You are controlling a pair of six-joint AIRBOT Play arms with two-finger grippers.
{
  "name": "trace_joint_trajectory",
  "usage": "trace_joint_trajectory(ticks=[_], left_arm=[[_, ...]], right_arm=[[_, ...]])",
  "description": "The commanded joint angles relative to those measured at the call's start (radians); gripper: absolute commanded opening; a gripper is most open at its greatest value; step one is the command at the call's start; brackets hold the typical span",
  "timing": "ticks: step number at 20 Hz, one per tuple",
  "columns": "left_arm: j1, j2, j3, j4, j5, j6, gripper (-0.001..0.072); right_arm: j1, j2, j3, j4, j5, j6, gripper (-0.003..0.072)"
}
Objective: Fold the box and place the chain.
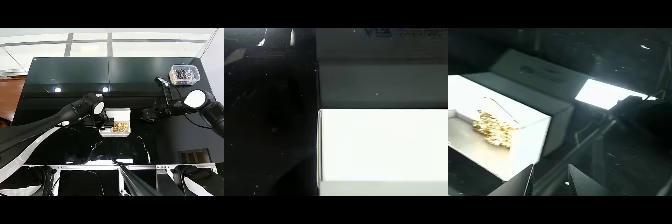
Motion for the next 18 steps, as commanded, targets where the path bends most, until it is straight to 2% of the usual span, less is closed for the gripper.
trace_joint_trajectory(ticks=[1,2,3,6,9,11,13,15,16,18], left_arm=[[-0.002,0.005,0.015,-0.003,-0.044,-0.002,0.0268],[-0.003,0.019,0.029,0.008,-0.044,-0.011,0.0488],[-0.006,0.036,0.042,0.026,-0.045,-0.012,0.0508],[-0.008,0.133,0.054,0.107,-0.05,-0.005,0.0509],[-0.008,0.254,0.047,0.191,-0.114,0.07,0.0509],[-0.006,0.361,-0.002,0.28,-0.138,0.1,0.0509],[0.037,0.48,-0.121,0.365,-0.131,0.092,0.0509],[0.172,0.584,-0.292,0.29,-0.048,0.093,0.0509],[0.251,0.621,-0.377,0.2,0.042,0.108,0.0509],[0.41,0.657,-0.548,-0.136,0.298,0.352,0.0509]], right_arm=[[-0.007,0.003,0.001,-0.034,0.013,-0.002,0.0254],[-0.007,0.003,0.001,-0.035,0.012,-0.004,0.0255],[-0.007,0.003,0.001,-0.036,0.01,-0.005,0.0255],[-0.007,0.003,0.001,-0.037,-0.001,-0.005,0.0255],[-0.007,0.003,0.001,-0.037,-0.002,-0.005,0.0255],[-0.007,0.003,0.001,-0.037,-0.005,-0.005,0.0255],[-0.007,0.003,0.001,-0.037,-0.012,-0.005,0.0255],[-0.007,0.003,0.001,-0.037,-0.024,-0.005,0.0255],[-0.007,0.003,0.001,-0.037,-0.029,-0.005,0.0255],[-0.007,0.003,0.001,-0.036,-0.038,-0.005,0.0255]])
